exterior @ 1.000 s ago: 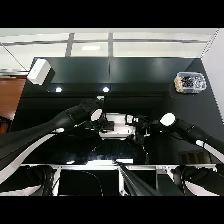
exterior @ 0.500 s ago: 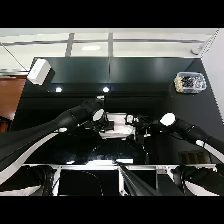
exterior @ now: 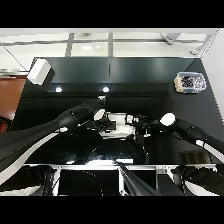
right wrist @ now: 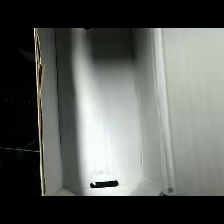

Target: Fold the box and place the chain.

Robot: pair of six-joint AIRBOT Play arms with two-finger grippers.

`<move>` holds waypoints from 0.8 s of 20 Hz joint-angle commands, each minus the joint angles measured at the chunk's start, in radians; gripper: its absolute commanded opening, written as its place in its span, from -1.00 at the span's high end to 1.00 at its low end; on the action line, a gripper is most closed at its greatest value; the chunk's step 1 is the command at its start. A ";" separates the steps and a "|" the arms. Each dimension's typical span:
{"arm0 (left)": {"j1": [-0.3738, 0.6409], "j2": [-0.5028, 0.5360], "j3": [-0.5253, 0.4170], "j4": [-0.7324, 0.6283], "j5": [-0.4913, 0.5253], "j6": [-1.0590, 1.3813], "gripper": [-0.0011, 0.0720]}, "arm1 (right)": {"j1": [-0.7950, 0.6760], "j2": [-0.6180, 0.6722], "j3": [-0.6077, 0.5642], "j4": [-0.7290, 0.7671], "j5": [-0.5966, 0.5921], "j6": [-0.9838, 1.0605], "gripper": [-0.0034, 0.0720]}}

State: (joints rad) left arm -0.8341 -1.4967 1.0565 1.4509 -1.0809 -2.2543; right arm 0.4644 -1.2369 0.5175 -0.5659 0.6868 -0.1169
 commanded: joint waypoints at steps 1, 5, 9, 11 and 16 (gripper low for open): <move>0.000 0.000 0.001 0.009 -0.001 -0.002 0.27 | 0.001 0.000 -0.001 0.000 0.001 0.001 0.29; 0.000 0.000 0.001 0.034 0.006 -0.002 0.90 | 0.001 0.000 -0.001 0.000 0.001 0.001 0.29; 0.000 0.000 0.001 0.033 0.006 -0.002 0.90 | 0.001 0.000 -0.001 0.000 0.001 0.001 0.29; 0.000 0.000 0.001 0.033 0.007 -0.002 0.90 | 0.001 0.000 -0.001 0.001 0.001 0.001 0.29; 0.000 0.000 0.001 0.033 0.003 -0.002 0.90 | 0.001 0.005 0.000 -0.003 0.002 0.021 -0.79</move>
